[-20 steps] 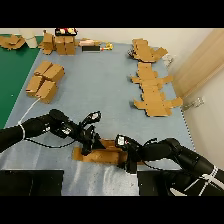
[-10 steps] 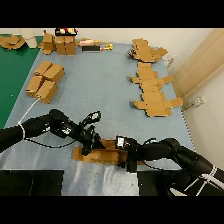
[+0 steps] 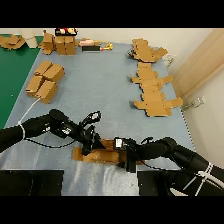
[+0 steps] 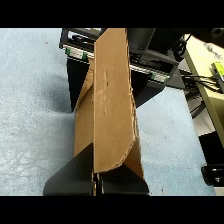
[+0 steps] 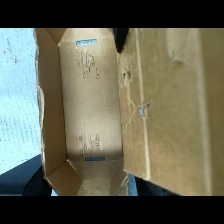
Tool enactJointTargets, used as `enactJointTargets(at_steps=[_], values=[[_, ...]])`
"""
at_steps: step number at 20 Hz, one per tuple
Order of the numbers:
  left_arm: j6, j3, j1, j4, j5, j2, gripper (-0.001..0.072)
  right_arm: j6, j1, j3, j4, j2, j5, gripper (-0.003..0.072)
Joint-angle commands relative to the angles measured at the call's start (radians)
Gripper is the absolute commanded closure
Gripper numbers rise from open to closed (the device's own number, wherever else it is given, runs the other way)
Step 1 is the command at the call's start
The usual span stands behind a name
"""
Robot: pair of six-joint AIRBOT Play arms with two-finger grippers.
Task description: Fold the box.
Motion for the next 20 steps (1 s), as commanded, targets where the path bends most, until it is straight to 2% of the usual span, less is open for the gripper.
enactJointTargets(at_steps=[1, 6, 8, 14, 16, 20], values=[[0.000, 0.001, 0.000, 0.000, 0.000, 0.000, 0.0694, -0.002, 0.001, 0.001, 0.002, -0.001, 0.001, -0.0004], [0.000, 0.001, 0.000, 0.000, 0.000, 0.000, 0.0695, -0.002, 0.001, 0.001, 0.001, -0.002, 0.003, 0.0017], [0.000, 0.001, 0.000, 0.000, 0.000, 0.000, 0.0695, -0.002, 0.001, 0.001, 0.001, -0.002, 0.003, 0.0117], [0.000, 0.001, 0.000, 0.000, 0.000, 0.000, 0.0695, -0.002, 0.001, 0.000, 0.000, -0.005, 0.000, 0.0122], [0.000, 0.001, 0.000, 0.000, 0.000, 0.000, 0.0695, -0.002, 0.001, 0.000, -0.009, -0.003, -0.004, 0.0223], [0.000, 0.001, 0.000, 0.000, 0.000, 0.000, 0.0695, -0.015, 0.001, 0.002, -0.031, -0.003, 0.000, 0.0223]])
